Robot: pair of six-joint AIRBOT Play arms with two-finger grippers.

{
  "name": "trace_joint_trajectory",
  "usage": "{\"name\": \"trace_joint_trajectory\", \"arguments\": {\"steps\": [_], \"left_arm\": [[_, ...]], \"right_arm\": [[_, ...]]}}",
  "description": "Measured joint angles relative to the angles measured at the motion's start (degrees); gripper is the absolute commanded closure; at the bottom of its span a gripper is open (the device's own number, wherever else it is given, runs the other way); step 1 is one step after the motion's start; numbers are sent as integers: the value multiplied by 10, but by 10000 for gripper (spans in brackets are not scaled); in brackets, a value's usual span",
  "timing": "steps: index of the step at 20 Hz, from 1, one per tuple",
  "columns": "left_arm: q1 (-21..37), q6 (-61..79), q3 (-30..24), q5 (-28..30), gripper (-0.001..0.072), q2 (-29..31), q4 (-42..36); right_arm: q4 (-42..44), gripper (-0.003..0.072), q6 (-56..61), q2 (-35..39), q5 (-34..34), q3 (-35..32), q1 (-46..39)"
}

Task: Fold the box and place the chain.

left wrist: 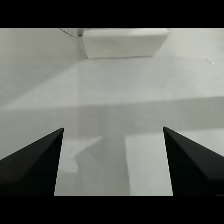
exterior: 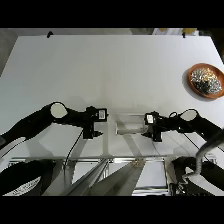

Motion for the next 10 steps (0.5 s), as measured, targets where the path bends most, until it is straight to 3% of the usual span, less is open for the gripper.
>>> {"name": "trace_joint_trajectory", "arguments": {"steps": [4,10], "left_arm": [[-19,120,-9,68,12,-58,-104],[-52,228,-11,99,10,-106,-212]], "right_arm": [[0,344,0,0,0,0,0],[0,344,0,0,0,0,0]]}}
